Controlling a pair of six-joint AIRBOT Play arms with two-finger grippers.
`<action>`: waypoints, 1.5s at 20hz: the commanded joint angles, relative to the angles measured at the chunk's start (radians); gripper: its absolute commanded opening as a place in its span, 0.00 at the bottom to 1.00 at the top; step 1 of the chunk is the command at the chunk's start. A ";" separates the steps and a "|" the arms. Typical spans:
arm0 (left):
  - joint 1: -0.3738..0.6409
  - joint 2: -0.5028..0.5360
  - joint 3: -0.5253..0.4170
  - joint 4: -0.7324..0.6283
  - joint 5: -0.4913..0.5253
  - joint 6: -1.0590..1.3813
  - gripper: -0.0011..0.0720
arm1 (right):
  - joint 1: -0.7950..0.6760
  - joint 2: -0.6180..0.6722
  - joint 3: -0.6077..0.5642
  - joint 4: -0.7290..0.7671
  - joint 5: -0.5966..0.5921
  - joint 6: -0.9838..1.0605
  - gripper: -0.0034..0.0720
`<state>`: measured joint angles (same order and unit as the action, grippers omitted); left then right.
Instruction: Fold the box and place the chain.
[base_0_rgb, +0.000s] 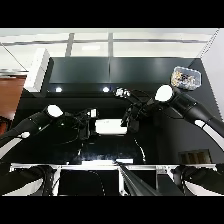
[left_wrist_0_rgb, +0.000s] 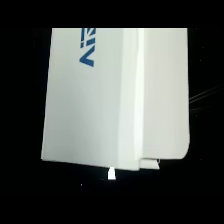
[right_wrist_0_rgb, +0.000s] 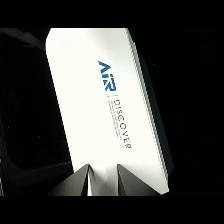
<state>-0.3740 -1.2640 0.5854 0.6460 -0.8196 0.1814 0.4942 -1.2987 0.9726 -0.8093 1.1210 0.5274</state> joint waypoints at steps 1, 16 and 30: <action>0.000 0.000 0.000 0.000 -0.001 0.001 0.56 | 0.000 0.001 -0.001 -0.005 -0.002 -0.005 0.30; 0.000 0.000 0.000 0.000 -0.004 0.001 0.56 | 0.020 0.000 -0.001 -0.013 -0.042 -0.053 0.65; 0.000 0.000 0.000 0.000 -0.004 0.001 0.56 | 0.069 -0.002 -0.001 -0.090 -0.085 -0.053 0.37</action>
<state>-0.3740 -1.2640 0.5854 0.6464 -0.8242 0.1825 0.5606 -1.2995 0.9722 -0.8921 1.0306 0.4740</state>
